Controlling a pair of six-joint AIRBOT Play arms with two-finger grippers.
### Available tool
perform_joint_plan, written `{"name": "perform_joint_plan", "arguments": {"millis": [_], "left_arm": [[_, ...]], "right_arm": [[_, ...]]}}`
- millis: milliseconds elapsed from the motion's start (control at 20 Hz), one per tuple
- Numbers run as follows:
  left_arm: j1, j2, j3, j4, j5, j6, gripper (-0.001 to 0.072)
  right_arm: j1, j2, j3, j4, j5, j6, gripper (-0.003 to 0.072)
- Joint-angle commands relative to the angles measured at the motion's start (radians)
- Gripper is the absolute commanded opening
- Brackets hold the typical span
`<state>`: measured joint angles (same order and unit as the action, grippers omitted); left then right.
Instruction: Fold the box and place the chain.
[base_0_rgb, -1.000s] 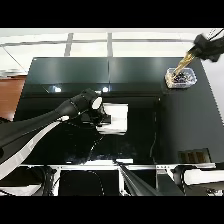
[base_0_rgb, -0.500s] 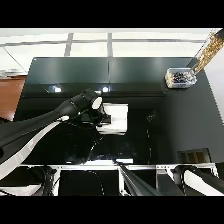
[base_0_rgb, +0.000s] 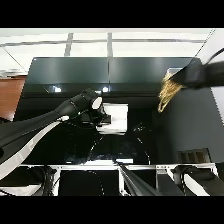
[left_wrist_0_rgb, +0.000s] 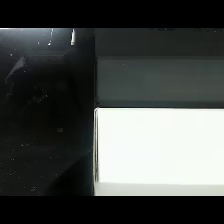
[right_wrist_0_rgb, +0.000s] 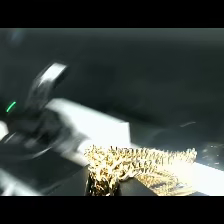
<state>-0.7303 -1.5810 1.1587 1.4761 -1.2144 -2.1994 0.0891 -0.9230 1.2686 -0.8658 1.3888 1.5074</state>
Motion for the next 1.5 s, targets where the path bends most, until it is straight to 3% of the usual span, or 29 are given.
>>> {"name": "perform_joint_plan", "arguments": {"millis": [0,150,300,450,600,850,900,950,1000,1200,1450], "left_arm": [[0.000,0.000,0.000,0.000,0.002,0.000,0.0025],[0.000,0.000,0.000,0.000,0.002,0.000,0.0025],[0.000,0.000,0.000,0.000,0.002,0.000,0.0025],[0.000,0.000,0.000,0.000,0.002,0.000,0.0025],[0.000,0.000,0.000,0.000,0.002,0.000,0.0025],[0.000,0.000,0.000,0.000,0.003,0.000,0.0025],[0.000,0.000,0.000,0.000,0.003,0.000,0.0025],[0.000,0.000,0.000,0.000,0.002,0.000,0.0025],[0.000,0.000,0.000,0.000,0.003,0.000,0.0025],[0.000,0.000,0.000,0.000,0.003,0.000,0.0025],[0.000,0.000,-0.001,-0.001,-0.002,0.000,0.0026]], "right_arm": [[0.181,0.015,-0.158,0.138,-0.158,0.001,0.0013],[0.308,-0.004,-0.200,0.150,-0.320,0.002,0.0013],[0.403,-0.066,-0.200,0.128,-0.404,-0.019,0.0013],[0.446,-0.161,-0.200,0.116,-0.406,-0.019,0.0014],[0.469,-0.242,-0.200,0.001,-0.379,-0.018,0.0015],[0.468,-0.291,-0.200,-0.073,-0.375,-0.004,0.0019],[0.468,-0.291,-0.200,-0.073,-0.371,-0.003,0.0117],[0.468,-0.291,-0.200,-0.073,-0.367,-0.003,0.0282],[0.468,-0.291,-0.200,-0.074,-0.363,-0.004,0.0311],[0.431,-0.288,-0.198,-0.078,-0.307,-0.004,0.0315],[0.261,-0.211,-0.198,-0.085,-0.169,-0.017,0.0314]]}}
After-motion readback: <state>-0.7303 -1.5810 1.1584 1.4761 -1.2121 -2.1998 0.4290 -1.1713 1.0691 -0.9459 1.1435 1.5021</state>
